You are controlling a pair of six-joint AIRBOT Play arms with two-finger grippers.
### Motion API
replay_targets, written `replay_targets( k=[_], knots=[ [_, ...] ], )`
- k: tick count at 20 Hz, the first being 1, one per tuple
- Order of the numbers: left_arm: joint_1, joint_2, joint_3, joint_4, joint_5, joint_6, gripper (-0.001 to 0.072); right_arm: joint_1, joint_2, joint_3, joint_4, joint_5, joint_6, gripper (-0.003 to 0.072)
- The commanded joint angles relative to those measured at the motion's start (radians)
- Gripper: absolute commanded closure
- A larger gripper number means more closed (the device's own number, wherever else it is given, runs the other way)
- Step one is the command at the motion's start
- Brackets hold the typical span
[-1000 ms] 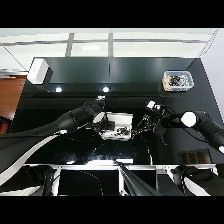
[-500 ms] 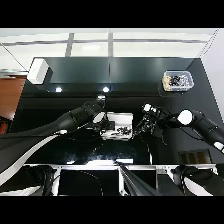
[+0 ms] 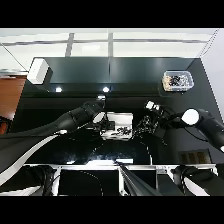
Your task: Fold the box and place the chain.
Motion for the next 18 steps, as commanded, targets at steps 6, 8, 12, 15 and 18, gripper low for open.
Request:
replay_targets(
  k=[6, 8, 12, 15, 18],
  knots=[
    [0.0, 0.0, 0.0, 0.002, -0.002, 0.0, 0.068, 0.0, 0.167, 0.273, 0.074, 0.281, 0.322, 0.0677],
    [0.0, 0.0, 0.0, 0.001, -0.002, 0.0, 0.068, 0.0, 0.167, 0.365, 0.193, 0.348, 0.324, 0.0677],
    [0.0, 0.0, 0.0, 0.001, -0.002, 0.0, 0.068, 0.0, 0.167, 0.603, 0.377, 0.407, 0.413, 0.0677],
    [0.0, 0.0, 0.0, 0.001, -0.003, 0.0, 0.068, 0.0, 0.164, 0.746, 0.428, 0.401, 0.502, 0.0677],
    [0.0, 0.0, 0.0, 0.001, -0.002, 0.0, 0.068, 0.015, 0.146, 0.744, 0.493, 0.437, 0.532, 0.0677]
  ],
)
